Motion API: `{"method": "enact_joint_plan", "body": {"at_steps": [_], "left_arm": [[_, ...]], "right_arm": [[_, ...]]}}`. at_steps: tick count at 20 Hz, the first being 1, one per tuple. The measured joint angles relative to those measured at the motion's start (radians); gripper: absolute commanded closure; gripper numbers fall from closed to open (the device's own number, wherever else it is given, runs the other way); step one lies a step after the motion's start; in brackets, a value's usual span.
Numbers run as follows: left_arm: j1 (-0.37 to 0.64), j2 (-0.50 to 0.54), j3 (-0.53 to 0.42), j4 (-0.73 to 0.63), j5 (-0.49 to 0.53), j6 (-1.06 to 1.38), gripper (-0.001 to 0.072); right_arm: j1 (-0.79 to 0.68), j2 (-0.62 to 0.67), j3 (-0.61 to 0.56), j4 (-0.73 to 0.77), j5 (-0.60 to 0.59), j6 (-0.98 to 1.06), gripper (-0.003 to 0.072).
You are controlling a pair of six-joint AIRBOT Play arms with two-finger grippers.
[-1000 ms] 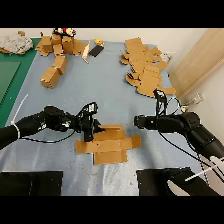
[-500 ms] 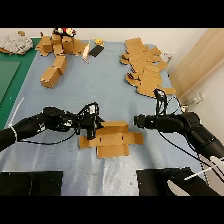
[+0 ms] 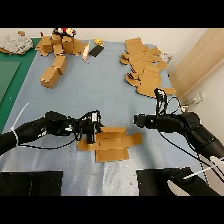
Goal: Fold the box.
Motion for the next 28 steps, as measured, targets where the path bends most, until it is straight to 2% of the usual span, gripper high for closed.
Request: {"method": "enact_joint_plan", "body": {"at_steps": [7, 13, 22, 28], "left_arm": [[-0.005, 0.0, -0.012, 0.003, 0.011, -0.029, 0.0696], [-0.008, 0.003, -0.011, 0.022, -0.019, -0.035, 0.0696], [-0.008, 0.016, 0.002, -0.121, 0.028, 0.185, 0.0696], [-0.023, 0.016, -0.024, -0.152, 0.052, 0.233, 0.0697]], "right_arm": [[0.0, 0.0, 0.0, 0.012, 0.003, 0.0, 0.0467], [0.0, 0.0, 0.0, 0.023, 0.003, 0.0, 0.0467], [0.0, 0.0, 0.0, 0.026, 0.01, 0.0, 0.0467], [0.0, 0.0, 0.0, 0.033, 0.025, 0.0, 0.0467]]}}
